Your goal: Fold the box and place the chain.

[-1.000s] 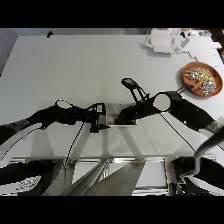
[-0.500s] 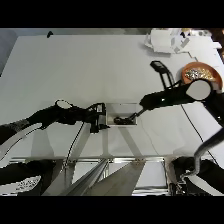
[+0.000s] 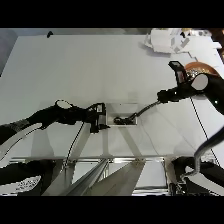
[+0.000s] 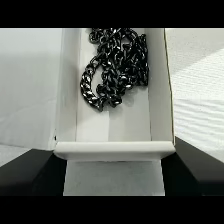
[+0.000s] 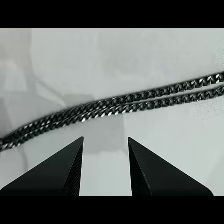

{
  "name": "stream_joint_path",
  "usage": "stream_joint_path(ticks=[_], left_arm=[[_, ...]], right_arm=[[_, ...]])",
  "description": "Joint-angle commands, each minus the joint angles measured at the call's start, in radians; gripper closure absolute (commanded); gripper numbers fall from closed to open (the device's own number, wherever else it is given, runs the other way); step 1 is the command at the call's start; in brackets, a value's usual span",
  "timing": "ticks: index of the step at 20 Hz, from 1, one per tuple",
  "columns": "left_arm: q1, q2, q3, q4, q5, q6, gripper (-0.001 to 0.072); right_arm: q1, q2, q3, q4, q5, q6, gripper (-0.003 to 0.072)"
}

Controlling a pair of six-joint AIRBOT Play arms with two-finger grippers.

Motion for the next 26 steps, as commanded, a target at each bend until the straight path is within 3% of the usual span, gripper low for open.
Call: stream_joint_path(ticks=[1,6,21,25,26], left_arm=[[0.000,0.000,0.000,0.000,0.000,0.000,0.0501],[0.000,0.000,0.000,0.000,0.000,0.000,0.0501],[0.000,0.000,0.001,0.000,0.000,0.000,0.0501],[0.000,0.000,0.000,0.000,0.000,0.000,0.0501],[0.000,0.000,0.000,0.000,0.000,0.000,0.0501]], right_arm=[[-0.011,-0.100,0.000,-0.016,-0.058,0.003,0.0366],[-0.011,-0.182,0.000,-0.016,-0.068,0.003,0.0368],[-0.011,-0.216,0.000,-0.025,-0.082,0.022,0.0422],[-0.011,-0.222,0.000,-0.025,-0.050,0.021,0.0565],[-0.011,-0.221,0.000,-0.025,-0.034,0.018,0.0661]])
